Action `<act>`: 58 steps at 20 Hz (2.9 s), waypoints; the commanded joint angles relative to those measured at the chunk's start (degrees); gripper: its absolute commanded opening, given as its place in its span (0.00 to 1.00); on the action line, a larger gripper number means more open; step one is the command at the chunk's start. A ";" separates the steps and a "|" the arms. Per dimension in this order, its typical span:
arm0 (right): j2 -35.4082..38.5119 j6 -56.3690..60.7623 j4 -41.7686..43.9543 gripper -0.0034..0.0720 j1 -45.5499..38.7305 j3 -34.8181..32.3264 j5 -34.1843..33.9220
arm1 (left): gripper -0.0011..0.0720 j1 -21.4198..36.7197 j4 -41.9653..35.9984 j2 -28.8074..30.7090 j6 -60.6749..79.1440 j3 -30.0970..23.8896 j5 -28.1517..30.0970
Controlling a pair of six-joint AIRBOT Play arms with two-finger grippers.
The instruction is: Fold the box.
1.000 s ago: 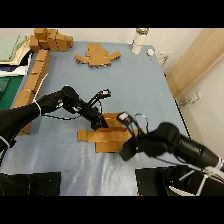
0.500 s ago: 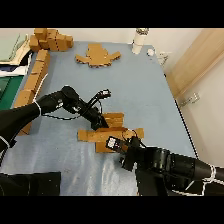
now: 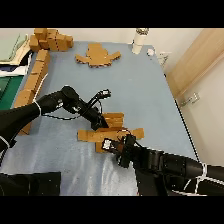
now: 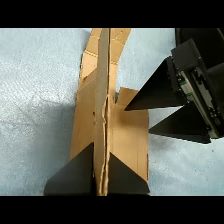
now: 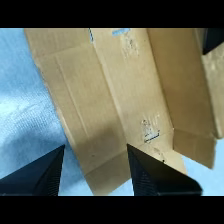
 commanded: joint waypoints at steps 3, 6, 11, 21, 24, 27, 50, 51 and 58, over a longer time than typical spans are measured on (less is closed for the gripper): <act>0.31 5.88 -3.34 0.80 0.07 0.83 0.66 | 0.03 0.02 0.02 0.02 0.02 0.04 0.04; 1.64 9.11 -4.72 0.80 0.07 1.64 0.46 | 0.03 0.02 0.02 0.02 0.02 0.04 0.04; 1.81 9.35 -4.09 0.81 0.07 1.62 0.42 | 0.03 0.02 0.02 0.02 0.02 0.04 0.04; 4.31 9.16 -11.98 0.99 0.02 0.70 -0.74 | 0.03 0.00 0.02 0.02 0.02 0.04 0.02; 6.54 10.03 -14.47 0.99 -2.25 -0.31 -1.29 | 0.03 0.02 0.02 0.02 0.02 0.04 0.04; 7.10 10.03 -15.32 0.99 -5.18 -0.31 -0.63 | 0.03 0.02 0.02 0.02 0.02 0.04 0.02; -9.88 -87.41 59.54 0.99 -45.92 9.25 -8.11 | 0.03 0.02 0.02 0.02 0.02 0.04 0.07; -10.82 -87.78 59.60 0.99 -45.92 9.27 -8.07 | 0.03 0.00 0.02 0.02 0.02 0.04 0.04; -10.40 -87.60 59.06 0.98 -45.88 9.35 -7.23 | 0.03 0.02 0.02 0.02 0.02 0.04 0.04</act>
